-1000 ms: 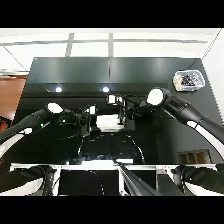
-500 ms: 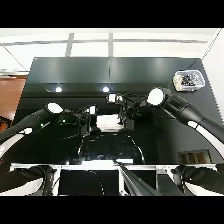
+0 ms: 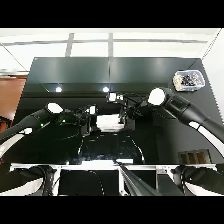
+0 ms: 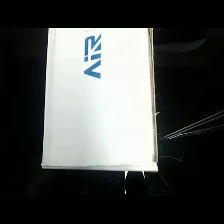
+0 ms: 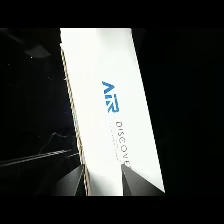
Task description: Fold the box and place the chain.
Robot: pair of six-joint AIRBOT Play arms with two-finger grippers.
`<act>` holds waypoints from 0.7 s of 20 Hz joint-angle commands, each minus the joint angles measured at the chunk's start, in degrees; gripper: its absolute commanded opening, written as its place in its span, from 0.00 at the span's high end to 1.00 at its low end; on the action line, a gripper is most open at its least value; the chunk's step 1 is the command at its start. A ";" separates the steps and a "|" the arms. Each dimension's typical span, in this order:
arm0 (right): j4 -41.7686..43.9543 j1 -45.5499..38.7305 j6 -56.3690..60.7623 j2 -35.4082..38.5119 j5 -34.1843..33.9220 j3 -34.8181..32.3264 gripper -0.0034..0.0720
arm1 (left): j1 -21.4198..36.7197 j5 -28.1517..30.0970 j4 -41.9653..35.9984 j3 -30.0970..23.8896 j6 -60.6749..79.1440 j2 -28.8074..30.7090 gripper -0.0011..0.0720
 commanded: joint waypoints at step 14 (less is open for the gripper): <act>-0.02 0.07 1.88 -1.90 2.51 -0.07 0.60 | -0.02 -0.02 0.02 0.02 0.00 -0.02 0.37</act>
